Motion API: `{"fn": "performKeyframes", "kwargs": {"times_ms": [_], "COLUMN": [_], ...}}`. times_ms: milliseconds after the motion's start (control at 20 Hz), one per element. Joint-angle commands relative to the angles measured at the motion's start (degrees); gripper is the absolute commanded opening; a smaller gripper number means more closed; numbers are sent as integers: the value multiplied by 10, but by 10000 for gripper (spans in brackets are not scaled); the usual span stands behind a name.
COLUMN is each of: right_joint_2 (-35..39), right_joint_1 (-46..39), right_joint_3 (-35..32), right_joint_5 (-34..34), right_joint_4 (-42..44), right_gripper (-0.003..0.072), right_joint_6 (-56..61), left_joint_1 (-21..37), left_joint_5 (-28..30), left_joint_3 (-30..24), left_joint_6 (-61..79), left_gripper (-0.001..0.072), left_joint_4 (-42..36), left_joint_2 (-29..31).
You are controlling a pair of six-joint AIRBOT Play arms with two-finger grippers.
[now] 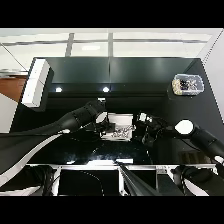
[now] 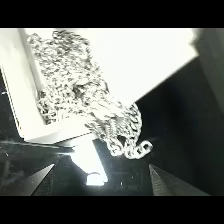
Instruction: Fold the box and place the chain.
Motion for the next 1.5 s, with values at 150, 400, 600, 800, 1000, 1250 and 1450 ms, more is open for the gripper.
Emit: {"fn": "performKeyframes", "kwargs": {"times_ms": [150, 400, 600, 800, 1000, 1250, 1450], "right_joint_2": [-62, -78, -79, -79, -78, -44, 31], "right_joint_1": [8, 11, 11, 11, 11, 1, -29], "right_joint_3": [-6, -5, -5, -5, -5, 6, 34], "right_joint_5": [-44, -58, -77, -84, -84, -67, -5], "right_joint_4": [117, 119, 120, 118, 118, 43, -21], "right_gripper": [474, 473, 472, 146, 41, 39, 39], "right_joint_6": [-161, -158, -139, -129, -107, 31, 124], "left_joint_1": [0, 0, 0, 0, 0, 0, 0], "left_joint_5": [0, 0, 0, 0, 0, 0, 0], "left_joint_3": [0, 0, 0, 0, 0, 0, 0], "left_joint_6": [0, 0, 0, 0, 0, 0, 0], "left_gripper": [34, 34, 34, 34, 34, 34, 34], "left_joint_4": [0, 0, 0, 0, 0, 0, 0], "left_joint_2": [0, 0, 0, 0, 0, 0, 0]}}
